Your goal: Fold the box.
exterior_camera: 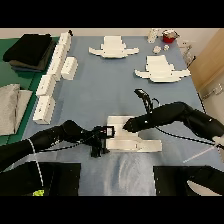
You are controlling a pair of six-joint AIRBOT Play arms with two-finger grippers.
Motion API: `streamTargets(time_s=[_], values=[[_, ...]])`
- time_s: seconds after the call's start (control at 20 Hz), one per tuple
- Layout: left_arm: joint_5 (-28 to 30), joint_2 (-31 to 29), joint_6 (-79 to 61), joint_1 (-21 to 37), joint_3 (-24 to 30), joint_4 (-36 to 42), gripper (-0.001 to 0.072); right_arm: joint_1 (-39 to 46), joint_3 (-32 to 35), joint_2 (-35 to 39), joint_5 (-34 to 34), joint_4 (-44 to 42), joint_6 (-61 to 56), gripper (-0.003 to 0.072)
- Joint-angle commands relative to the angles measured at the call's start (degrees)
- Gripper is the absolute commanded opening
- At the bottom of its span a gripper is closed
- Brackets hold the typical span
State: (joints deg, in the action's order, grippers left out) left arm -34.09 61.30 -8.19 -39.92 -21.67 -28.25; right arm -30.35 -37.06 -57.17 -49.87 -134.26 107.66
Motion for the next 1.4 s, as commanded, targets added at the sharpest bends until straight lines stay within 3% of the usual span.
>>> streamTargets(time_s=[0.0, 0.1, 0.2, 0.3, 0.4, 0.45, 0.55, 0.85, 1.05, 1.15, 1.3, 1.35], values=[[0.04, -0.07, 0.07, 0.0, 0.0, 0.0, 0.0458, -0.24, -0.35, 8.72, -13.62, 1.75, 7.54, 0.0047], [0.04, -0.07, 0.07, 0.0, 0.0, 0.0, 0.0458, -0.55, 1.46, 14.62, -20.79, 6.01, 9.01, 0.0047], [0.04, -0.07, 0.07, 0.0, 0.0, 0.0, 0.0458, -1.4, 4.55, 20.2, -23.69, 11.89, 10.29, 0.0073], [0.04, -0.07, 0.07, 0.0, 0.0, 0.0, 0.0458, -1.92, 7.85, 24.65, -24.0, 19.41, 15.85, 0.0567], [0.04, -0.07, 0.07, 0.0, 0.0, 0.0, 0.0458, -1.92, 10.56, 27.36, -21.11, 26.38, 21.22, 0.0621], [0.04, -0.07, 0.07, 0.0, 0.0, 0.0, 0.0458, -1.92, 11.82, 27.71, -18.23, 29.27, 23.85, 0.0687], [0.04, -0.07, 0.07, 0.0, 0.0, 0.0, 0.0458, -1.92, 14.49, 27.21, -11.21, 30.51, 28.55, 0.0707], [0.04, -0.07, 0.07, 0.0, 0.0, 0.0, 0.0458, -1.92, 17.62, 20.06, 2.01, 26.32, 42.03, 0.07], [0.04, -0.07, 0.07, 0.0, 0.0, 0.0, 0.0458, -2.29, 17.62, 17.84, 2.82, 19.47, 47.01, 0.0639], [0.04, -0.07, 0.07, 0.0, 0.0, 0.0, 0.0458, -3.89, 17.59, 17.86, 2.21, 19.54, 46.88, 0.0435], [0.04, -0.07, 0.07, 0.0, 0.0, 0.0, 0.0458, -6.16, 17.59, 17.81, 2.36, 19.23, 46.73, 0.0263], [0.04, -0.07, 0.07, 0.0, 0.0, 0.0, 0.0458, -6.62, 17.59, 17.77, 3.34, 19.45, 46.75, 0.0262]])
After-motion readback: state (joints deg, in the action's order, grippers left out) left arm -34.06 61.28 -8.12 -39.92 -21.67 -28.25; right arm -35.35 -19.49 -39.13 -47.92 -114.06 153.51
